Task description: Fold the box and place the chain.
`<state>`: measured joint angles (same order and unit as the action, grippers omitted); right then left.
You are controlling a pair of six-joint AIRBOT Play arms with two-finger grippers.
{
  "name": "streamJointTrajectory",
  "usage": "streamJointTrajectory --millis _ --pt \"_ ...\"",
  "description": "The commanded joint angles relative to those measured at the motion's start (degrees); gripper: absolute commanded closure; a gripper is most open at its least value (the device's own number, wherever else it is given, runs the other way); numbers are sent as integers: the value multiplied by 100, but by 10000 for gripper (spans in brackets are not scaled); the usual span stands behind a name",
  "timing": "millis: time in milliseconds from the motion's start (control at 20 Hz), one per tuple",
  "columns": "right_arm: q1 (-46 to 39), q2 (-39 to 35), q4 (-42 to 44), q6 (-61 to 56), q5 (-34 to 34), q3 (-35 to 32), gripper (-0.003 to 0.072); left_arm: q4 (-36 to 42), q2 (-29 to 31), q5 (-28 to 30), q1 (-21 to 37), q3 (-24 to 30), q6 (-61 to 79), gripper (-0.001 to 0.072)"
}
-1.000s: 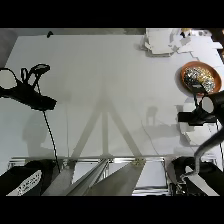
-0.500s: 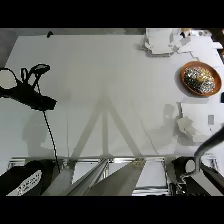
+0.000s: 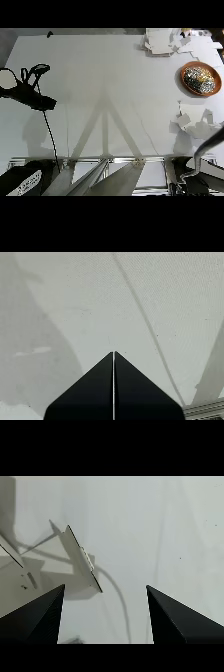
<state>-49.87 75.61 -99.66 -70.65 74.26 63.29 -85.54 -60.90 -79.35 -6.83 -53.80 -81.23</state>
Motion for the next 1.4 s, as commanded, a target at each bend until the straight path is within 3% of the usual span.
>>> streamJointTrajectory --millis 0,500,750,900,1150,1350 --pt "-94 492 -28 605 151 17 162 0 2 0 4 2 2 700" --pt "435 1082 -181 1228 -162 17 303 0 2 2 4 2 2 700" --pt "754 1246 -686 1226 229 17 665 0 2 2 4 2 2 700" --pt "914 986 -586 1228 378 17 666 0 2 2 4 2 2 700" --pt "1753 -59 938 1412 367 -33 667 0 2 2 4 2 2 700" --pt "2780 -992 2015 1397 125 -693 667 0 2 2 4 2 2 700"
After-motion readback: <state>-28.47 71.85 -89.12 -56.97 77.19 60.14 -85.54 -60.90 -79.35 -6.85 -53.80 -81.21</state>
